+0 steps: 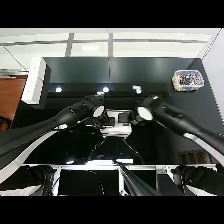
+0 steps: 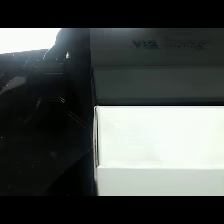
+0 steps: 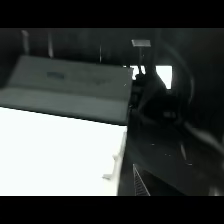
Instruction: Fold the box and place the chain.
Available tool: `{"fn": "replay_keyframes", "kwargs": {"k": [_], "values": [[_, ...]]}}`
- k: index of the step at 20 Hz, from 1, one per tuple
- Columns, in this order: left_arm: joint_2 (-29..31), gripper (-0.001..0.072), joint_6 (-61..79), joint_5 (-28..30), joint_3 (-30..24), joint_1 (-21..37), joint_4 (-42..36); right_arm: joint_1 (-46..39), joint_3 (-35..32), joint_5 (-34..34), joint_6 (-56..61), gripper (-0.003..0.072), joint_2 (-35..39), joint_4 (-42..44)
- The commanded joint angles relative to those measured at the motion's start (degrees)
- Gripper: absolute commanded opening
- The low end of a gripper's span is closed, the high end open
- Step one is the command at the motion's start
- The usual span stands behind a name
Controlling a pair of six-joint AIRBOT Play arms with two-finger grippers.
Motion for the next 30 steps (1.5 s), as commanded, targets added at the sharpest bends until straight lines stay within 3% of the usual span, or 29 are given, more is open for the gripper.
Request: {"fn": "replay_keyframes", "kwargs": {"k": [1, 4, 6, 8, 10, 12, 14, 17, 20, 22, 23, 30], "values": [[0.02, 0.0030, -0.04, -0.04, 0.04, 0.04, 0.02, -3.06, 0.02, 4.17, -2.21, 0.0435, 10.25, -10.01], [0.02, 0.0029, -0.04, -0.02, 0.04, 0.04, 0.00, -12.63, 0.00, 5.16, 4.17, 0.0434, 15.91, -30.75], [0.02, 0.0029, -0.04, -0.02, 0.04, 0.04, 0.02, -22.84, -0.31, 1.20, 3.89, 0.0436, 14.95, -35.78], [0.02, 0.0029, -0.04, 0.04, 0.04, 0.04, 0.02, -34.03, -0.59, -7.67, 2.89, 0.0716, 12.33, -34.01], [0.02, 0.0029, -0.04, 0.42, 0.04, 0.04, 0.02, -44.02, -0.46, -18.58, -2.54, 0.0716, 7.54, -25.22], [0.02, 0.0029, -0.04, 0.37, 0.04, 0.04, 0.02, -50.01, 3.26, -23.10, -7.54, 0.0716, 0.72, -16.41], [0.02, 0.0029, -0.04, 0.33, 0.04, 0.04, 0.02, -53.79, 13.14, -18.58, -9.25, 0.0715, -9.29, -12.98], [0.02, 0.0029, -0.04, 0.15, 0.02, 0.04, 0.00, -56.04, 30.32, -4.46, -9.16, 0.0716, -23.85, -12.85], [0.02, 0.0030, -0.04, 0.15, 0.02, 0.04, -0.15, -56.70, 43.45, 4.59, -6.93, 0.0707, -34.45, -12.81], [0.02, 0.0029, -0.04, 0.15, 0.02, 0.04, -0.17, -56.89, 47.36, 6.69, -2.34, 0.0705, -37.79, -13.03], [0.02, 0.0029, -0.04, 0.15, 0.02, 0.04, -0.17, -57.09, 48.30, 6.78, -0.48, 0.0648, -38.71, -13.03], [0.02, 0.0029, -0.04, 0.13, 0.02, 0.04, -0.17, -57.75, 50.03, 3.08, 4.07, 0.0648, -41.42, -12.63]]}}
